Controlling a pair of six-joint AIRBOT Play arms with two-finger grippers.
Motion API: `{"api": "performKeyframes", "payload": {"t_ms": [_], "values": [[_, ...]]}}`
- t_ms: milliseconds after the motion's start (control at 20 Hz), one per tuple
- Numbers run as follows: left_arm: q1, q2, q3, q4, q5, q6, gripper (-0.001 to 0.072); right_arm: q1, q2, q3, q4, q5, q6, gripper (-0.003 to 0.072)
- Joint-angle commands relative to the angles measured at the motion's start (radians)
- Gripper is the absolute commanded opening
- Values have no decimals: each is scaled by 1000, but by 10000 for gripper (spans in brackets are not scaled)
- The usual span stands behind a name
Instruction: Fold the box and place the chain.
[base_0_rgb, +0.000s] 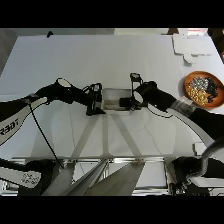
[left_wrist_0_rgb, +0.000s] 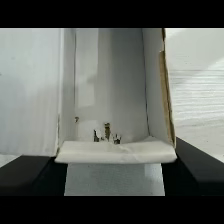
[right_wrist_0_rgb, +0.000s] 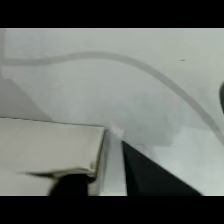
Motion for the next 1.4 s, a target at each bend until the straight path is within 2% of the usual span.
{"api": "performKeyframes", "payload": {"t_ms": [0,150,350,450,600,700,800,850,900,1150,1350], "values": [[0,0,0,1,-2,-1,208,1,29,1,8,6,5,295],[0,0,0,1,-2,-1,208,-1,126,1,5,77,5,295],[0,0,0,1,-2,-1,208,-50,335,1,-16,123,-27,294],[0,0,0,1,-2,-1,208,-92,439,1,-126,159,-179,291],[0,0,0,1,-2,-1,208,-201,557,1,-369,309,-335,293],[0,0,0,1,-2,-1,208,-345,602,1,-398,332,-447,293],[0,0,0,1,-2,-1,208,-513,607,0,-362,337,-537,314],[0,0,0,1,-2,-1,208,-601,603,-4,-326,329,-595,431],[0,0,0,1,-2,-1,208,-686,597,-9,-282,315,-660,494],[0,0,0,1,-2,-1,208,-1003,492,-10,25,206,-758,502],[0,0,0,1,-2,-1,208,-1041,340,-9,49,122,-811,533]]}}
